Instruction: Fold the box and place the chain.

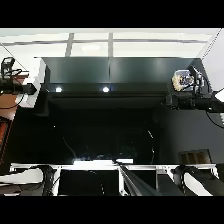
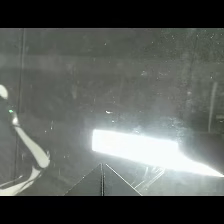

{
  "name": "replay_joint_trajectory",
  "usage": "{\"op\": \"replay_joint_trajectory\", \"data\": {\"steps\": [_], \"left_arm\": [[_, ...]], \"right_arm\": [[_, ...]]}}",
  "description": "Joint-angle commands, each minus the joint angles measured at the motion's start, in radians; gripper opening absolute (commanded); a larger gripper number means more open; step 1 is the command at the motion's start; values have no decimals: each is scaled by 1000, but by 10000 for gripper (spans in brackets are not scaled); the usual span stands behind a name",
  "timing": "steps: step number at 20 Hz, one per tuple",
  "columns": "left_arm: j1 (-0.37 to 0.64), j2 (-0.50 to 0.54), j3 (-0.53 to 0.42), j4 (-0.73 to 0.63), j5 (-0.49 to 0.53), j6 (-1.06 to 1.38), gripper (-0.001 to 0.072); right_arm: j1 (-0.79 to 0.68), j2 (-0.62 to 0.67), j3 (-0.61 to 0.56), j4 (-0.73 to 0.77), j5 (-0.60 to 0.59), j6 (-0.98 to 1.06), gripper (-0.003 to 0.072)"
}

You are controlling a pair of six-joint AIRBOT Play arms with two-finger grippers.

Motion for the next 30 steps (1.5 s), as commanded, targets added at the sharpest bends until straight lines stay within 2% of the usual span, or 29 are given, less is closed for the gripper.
{"op": "replay_joint_trajectory", "data": {"steps": [1, 6, 7, 8, 9, 11, 15, 16, 17, 19, 21, 22, 24, 25, 27, 29, 30], "left_arm": [[-7, -87, 84, 0, 16, 2, 227], [-8, -174, 164, -11, 12, 2, 230], [-8, -183, 172, -16, 17, 0, 311], [-9, -185, 172, -20, 22, -8, 554], [-9, -183, 177, -18, 16, -23, 712], [-8, -165, 224, 13, -56, -29, 712], [-8, -85, 417, 41, -258, -134, 710], [-8, -58, 477, 42, -304, -180, 697], [-8, -30, 533, 41, -351, -241, 574], [-9, 28, 600, 5, -439, -298, 38], [-18, 108, 586, -112, -511, -287, 27], [-38, 158, 541, -152, -514, -274, 27], [-114, 312, 355, -176, -425, -198, 27], [-159, 405, 221, -176, -338, -161, 27], [-257, 613, -118, -176, -110, -80, 27], [-323, 776, -418, -176, 95, -25, 29], [-340, 838, -530, -176, 175, -16, 30]], "right_arm": [[0, 1, 0, 0, 0, 16, 19], [0, 1, 0, 0, 0, 48, 18], [0, 1, 0, 0, 0, 53, 19], [0, 1, 0, 1, 0, 64, 19], [1, 1, 0, 3, 3, 68, 19], [2, 1, 0, 3, 13, 67, 18], [-2, 3, 44, -19, 98, 17, 19], [-2, 9, 80, -47, 146, 13, 18], [-2, 20, 117, -89, 195, 13, 19], [-3, 79, 166, -184, 240, 24, 18], [0, 169, 151, -228, 172, 32, 18], [0, 218, 124, -229, 96, 15, 18], [0, 324, 18, -228, -123, -63, 18], [0, 363, -45, -228, -235, -98, 18], [-1, 383, -158, -232, -415, -119, 19], [-1, 370, -212, -233, -486, -118, 19], [-1, 366, -220, -233, -487, -118, 19]]}}
